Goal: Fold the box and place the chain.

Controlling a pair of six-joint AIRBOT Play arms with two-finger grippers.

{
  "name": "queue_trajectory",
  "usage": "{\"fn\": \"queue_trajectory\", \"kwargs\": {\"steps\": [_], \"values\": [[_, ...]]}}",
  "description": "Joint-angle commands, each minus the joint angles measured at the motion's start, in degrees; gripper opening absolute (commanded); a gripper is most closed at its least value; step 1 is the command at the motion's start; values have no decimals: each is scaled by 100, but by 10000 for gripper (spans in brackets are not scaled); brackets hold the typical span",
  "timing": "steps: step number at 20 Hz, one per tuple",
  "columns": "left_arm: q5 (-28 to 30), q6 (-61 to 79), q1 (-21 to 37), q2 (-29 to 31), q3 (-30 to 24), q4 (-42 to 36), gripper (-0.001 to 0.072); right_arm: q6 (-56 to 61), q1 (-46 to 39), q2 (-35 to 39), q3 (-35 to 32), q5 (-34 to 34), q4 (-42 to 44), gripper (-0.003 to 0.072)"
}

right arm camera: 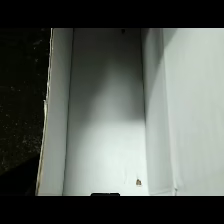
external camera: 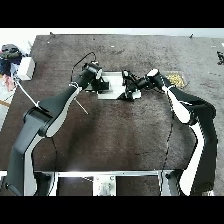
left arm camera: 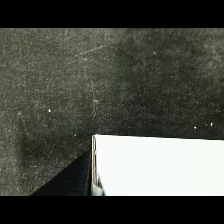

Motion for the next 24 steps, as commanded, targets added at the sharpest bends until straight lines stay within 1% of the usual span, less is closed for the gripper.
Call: {"fn": "queue_trajectory", "kwargs": {"steps": [1,7,8,9,10,11,14,16,19,21,24], "values": [[-127,4,-4,4,4,-50,43,24,0,-2,-2,-15,4,421],[-66,157,-4,7,4,-157,45,24,0,-2,-2,-15,4,421],[-26,330,-4,11,4,-205,101,24,0,-2,-2,-15,4,421],[57,614,-4,22,4,-372,343,24,0,-2,-2,-15,4,421],[103,911,-4,35,4,-531,528,24,0,-2,-2,-15,4,421],[120,1126,-4,68,4,-636,571,24,0,-2,-2,-15,4,421],[116,1220,-4,201,4,-723,571,24,0,-2,-2,-15,4,421],[50,1582,-4,284,17,-745,571,24,0,-2,-2,-15,4,421],[7,2055,-4,496,17,-1093,571,24,0,0,-2,-15,4,422],[-24,2092,-2,651,17,-1180,572,24,0,-2,-2,-17,4,421],[-317,2149,2,837,15,-1141,571,24,0,-2,-2,-15,4,421]]}}
